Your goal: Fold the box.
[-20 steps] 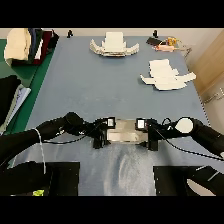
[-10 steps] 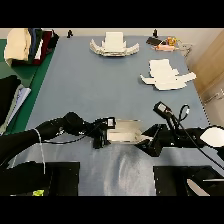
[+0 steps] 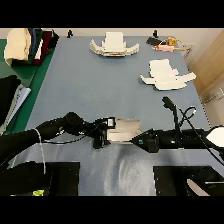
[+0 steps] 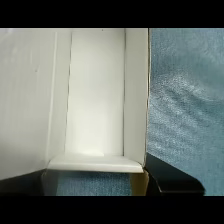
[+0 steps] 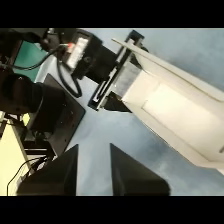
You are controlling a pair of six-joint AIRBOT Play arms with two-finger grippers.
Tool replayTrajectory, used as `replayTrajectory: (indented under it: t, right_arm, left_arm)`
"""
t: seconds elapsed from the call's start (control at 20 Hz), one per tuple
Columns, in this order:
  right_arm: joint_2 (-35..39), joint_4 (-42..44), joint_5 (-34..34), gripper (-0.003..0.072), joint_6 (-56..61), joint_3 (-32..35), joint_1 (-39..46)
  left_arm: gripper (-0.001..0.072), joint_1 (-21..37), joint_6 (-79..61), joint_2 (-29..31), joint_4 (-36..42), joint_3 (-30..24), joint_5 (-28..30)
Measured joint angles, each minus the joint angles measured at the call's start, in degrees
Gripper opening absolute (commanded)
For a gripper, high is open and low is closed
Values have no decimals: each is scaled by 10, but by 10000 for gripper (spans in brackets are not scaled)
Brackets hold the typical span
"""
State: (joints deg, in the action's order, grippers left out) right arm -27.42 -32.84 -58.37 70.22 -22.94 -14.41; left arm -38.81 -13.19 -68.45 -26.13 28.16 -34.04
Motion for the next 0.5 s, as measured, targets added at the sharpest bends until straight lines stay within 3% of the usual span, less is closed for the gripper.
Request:
replayTrajectory:
  t: [0.25,0.3,0.5]
  right_arm:
    - [-99,-36,37,264,21,-6,0]
    - [-127,-34,49,209,4,-14,0]
    - [-232,-23,75,209,-55,-78,0]
  left_arm:
    - [411,0,0,0,0,0,0]
    - [411,0,0,0,0,0,0]
    - [411,0,0,0,0,0,0]
